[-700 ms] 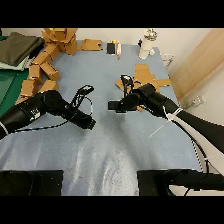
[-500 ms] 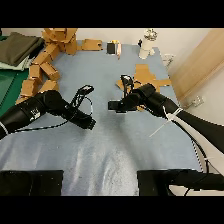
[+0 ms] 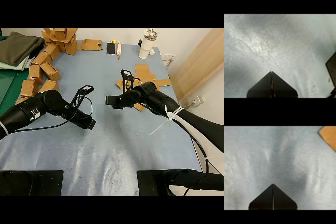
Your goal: Fold the box.
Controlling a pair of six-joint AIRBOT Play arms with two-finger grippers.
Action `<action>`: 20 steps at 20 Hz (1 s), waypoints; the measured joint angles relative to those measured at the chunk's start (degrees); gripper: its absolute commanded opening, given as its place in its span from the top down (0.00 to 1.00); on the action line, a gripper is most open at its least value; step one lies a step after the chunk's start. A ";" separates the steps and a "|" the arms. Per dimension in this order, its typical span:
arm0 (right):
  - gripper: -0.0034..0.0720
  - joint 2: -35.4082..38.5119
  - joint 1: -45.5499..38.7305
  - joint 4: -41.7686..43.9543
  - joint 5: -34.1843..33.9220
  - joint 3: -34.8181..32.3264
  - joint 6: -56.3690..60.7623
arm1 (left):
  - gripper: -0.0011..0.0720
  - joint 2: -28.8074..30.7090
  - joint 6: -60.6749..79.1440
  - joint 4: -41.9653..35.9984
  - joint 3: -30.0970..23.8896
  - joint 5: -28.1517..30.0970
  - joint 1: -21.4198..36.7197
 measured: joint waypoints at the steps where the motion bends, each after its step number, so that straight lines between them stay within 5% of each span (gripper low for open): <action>1: 0.95 0.02 0.00 0.00 0.61 0.11 0.02 | 0.97 0.00 0.00 0.00 0.00 0.48 0.00; 7: 0.95 -0.15 -1.11 -0.11 -0.20 0.35 0.55 | 0.97 0.00 -0.02 -3.17 0.00 5.20 0.00; 10: 0.95 -0.24 -4.28 -8.61 -4.22 1.16 -1.44 | 0.97 0.00 -0.02 -5.03 0.00 6.69 0.00; 12: 0.65 -0.55 -10.34 -16.13 -8.44 3.04 -1.73 | 0.97 0.00 -0.02 -5.95 0.00 7.45 0.00; 14: 0.58 -1.16 -19.39 -18.91 -12.22 5.33 -3.37 | 0.97 0.00 -0.02 -6.82 0.00 7.93 0.00; 15: 0.42 -1.62 -24.79 -17.97 -13.55 6.19 -4.94 | 0.97 -0.02 -0.04 -7.37 0.00 8.15 0.00; 16: 0.42 -2.16 -29.86 -15.58 -14.36 6.78 -6.80 | 0.95 0.00 -0.09 -7.78 0.00 8.26 0.00; 17: 0.42 -2.95 -35.12 -11.63 -14.97 7.21 -9.33 | 0.56 -0.02 -0.20 -8.20 0.00 8.37 0.00; 18: 0.42 -3.80 -39.71 -6.84 -15.39 7.52 -12.04 | 0.29 -0.02 -0.26 -8.72 0.00 8.59 0.00; 20: 0.42 -5.84 -47.78 3.52 -15.98 7.91 -18.10 | 0.29 -0.02 -0.52 -9.84 0.00 8.76 0.00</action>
